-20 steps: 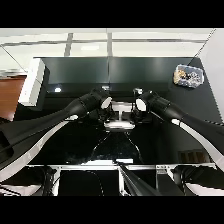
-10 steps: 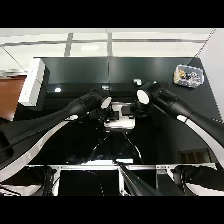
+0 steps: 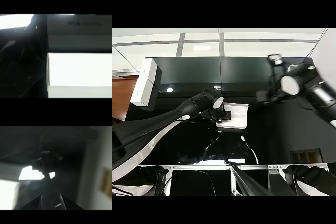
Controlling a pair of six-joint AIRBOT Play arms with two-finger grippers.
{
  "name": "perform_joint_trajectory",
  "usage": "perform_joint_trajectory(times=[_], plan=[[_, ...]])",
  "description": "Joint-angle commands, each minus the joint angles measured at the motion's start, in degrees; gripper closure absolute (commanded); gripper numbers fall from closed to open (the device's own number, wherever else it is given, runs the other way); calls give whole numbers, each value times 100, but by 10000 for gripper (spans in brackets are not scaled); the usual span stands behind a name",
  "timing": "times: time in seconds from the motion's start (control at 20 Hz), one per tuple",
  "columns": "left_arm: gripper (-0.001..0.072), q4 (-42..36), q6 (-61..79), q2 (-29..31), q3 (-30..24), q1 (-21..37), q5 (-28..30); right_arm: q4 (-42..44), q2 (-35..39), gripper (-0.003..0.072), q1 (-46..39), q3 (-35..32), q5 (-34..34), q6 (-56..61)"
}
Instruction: Fold the box and place the chain.
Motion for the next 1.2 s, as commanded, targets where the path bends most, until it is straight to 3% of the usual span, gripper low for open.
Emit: perform_joint_trajectory(times=[0.0, 0.1, 0.15, 0.2, 0.3, 0.4, 0.65, 0.8, 0.95, 1.05, 1.15], plan=[[680, 4, -2, -4, 4, 4, 4, -1169, 199, 419, -896, -74, -208, -334], [680, 7, -2, -4, 4, 2, 4, -1381, 199, 417, -1506, -293, -1097, -323], [680, 4, -2, -4, 4, 2, 0, -1375, 190, 330, -1786, -428, -1637, -313], [680, 4, -2, -4, 4, 2, -2, -1360, 133, -29, -2079, -573, -2221, -260], [680, 2, -2, -4, 4, 2, -4, -1064, -260, -25, -2651, -601, -3016, -256], [680, 2, -2, -4, 4, 2, -4, -420, -815, -25, -3220, -348, -3335, -140], [680, 22, 0, -4, 4, 22, 15, 1349, -2999, -25, -4308, 1928, -1823, -540], [680, 9, -2, -4, 4, 66, 11, 1316, -3947, -15, -4465, 3241, -1143, -734], [680, 2, -2, -4, 4, 76, -4, 1298, -4409, -14, -4511, 3980, -1108, -734], [680, 0, -2, -4, 4, 76, -2, 1298, -4621, 93, -4544, 4256, -1045, -734], [680, 4, 0, -4, 4, 76, 0, 1298, -4778, 92, -4583, 4389, -962, -734]])
